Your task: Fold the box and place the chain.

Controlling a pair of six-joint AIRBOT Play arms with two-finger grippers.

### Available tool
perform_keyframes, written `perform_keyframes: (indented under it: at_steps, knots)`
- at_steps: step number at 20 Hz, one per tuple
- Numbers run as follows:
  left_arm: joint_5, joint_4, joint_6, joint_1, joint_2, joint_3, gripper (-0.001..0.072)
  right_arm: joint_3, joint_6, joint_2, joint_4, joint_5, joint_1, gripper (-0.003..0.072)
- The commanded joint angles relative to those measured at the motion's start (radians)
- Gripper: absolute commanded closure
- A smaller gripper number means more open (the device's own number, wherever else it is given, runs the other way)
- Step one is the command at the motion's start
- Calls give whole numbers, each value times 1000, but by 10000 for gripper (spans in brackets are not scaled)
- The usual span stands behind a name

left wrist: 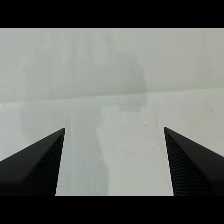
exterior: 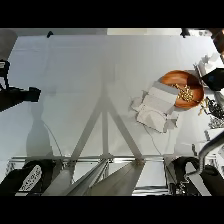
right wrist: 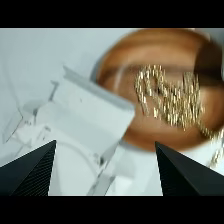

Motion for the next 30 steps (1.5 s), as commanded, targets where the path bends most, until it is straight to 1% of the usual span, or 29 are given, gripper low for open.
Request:
perform_keyframes:
  at_steps: [1,6,8,10,12,14,16,17,18,20,22,24,26,28,29,30]
  knots:
    - [0,0,0,0,-1,0,14,2,155,-9,-98,113,-1,-21]
    - [0,0,0,0,-1,0,14,-2,159,-18,-106,178,-1,-9]
    - [0,0,0,0,-1,0,14,-25,181,-18,-105,223,7,-9]
    - [0,0,0,0,-1,0,14,-72,201,-18,-106,244,70,-9]
    - [0,0,0,0,-1,0,14,-145,251,-18,-122,190,176,-9]
    - [0,0,0,0,-1,0,14,-234,373,-19,-236,112,296,-9]
    - [0,0,0,0,-1,0,14,-313,537,-19,-404,69,383,-9]
    - [0,0,0,0,-1,0,14,-343,598,-23,-441,67,401,-9]
    - [0,0,0,0,-1,0,14,-358,630,-37,-443,71,403,-9]
    - [0,0,0,0,-1,0,14,-363,644,-105,-393,76,403,-9]
    - [0,0,0,0,-1,0,14,-363,644,-200,-341,66,403,-8]
    - [0,0,0,0,-1,0,14,-363,655,-307,-334,75,403,-5]
    - [0,0,0,0,-1,0,14,-363,693,-391,-338,82,403,15]
    - [0,0,0,0,-1,0,14,-363,808,-437,-367,72,403,117]
    - [0,0,0,0,-1,0,14,-363,863,-447,-380,69,403,150]
    - [0,0,0,0,-1,0,14,-363,900,-447,-399,65,403,151]
